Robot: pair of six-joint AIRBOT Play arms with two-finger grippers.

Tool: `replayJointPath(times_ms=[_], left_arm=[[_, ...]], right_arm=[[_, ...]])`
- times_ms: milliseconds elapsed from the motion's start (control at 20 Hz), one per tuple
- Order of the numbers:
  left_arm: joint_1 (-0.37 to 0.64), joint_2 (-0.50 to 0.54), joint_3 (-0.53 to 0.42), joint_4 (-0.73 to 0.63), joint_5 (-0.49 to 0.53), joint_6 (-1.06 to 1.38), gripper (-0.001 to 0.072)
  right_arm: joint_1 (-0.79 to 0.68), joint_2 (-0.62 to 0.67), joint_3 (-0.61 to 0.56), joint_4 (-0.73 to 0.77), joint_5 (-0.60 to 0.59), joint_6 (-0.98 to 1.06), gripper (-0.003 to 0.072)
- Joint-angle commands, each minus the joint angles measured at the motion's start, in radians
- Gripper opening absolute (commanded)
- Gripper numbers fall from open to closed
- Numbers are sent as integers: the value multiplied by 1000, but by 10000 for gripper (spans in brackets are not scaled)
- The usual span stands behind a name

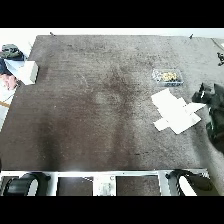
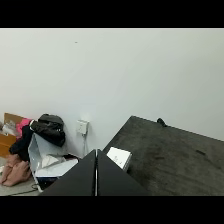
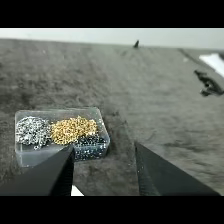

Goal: Fold the box and place the chain.

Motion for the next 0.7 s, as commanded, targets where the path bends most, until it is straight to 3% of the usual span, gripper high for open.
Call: replayJointPath(times_ms=[0,150,250,400,650], left_arm=[[0,0,0,0,0,0,10],[0,0,0,0,0,0,11],[0,0,0,0,0,0,10],[0,0,0,0,0,0,10],[0,0,0,0,0,0,10]], right_arm=[[-257,-267,175,-8,433,94,435],[-529,-451,351,-270,869,393,435],[-632,-583,512,-461,1037,529,435],[-670,-770,760,-690,1214,634,433],[-606,-1005,1008,-1067,1331,646,409]])
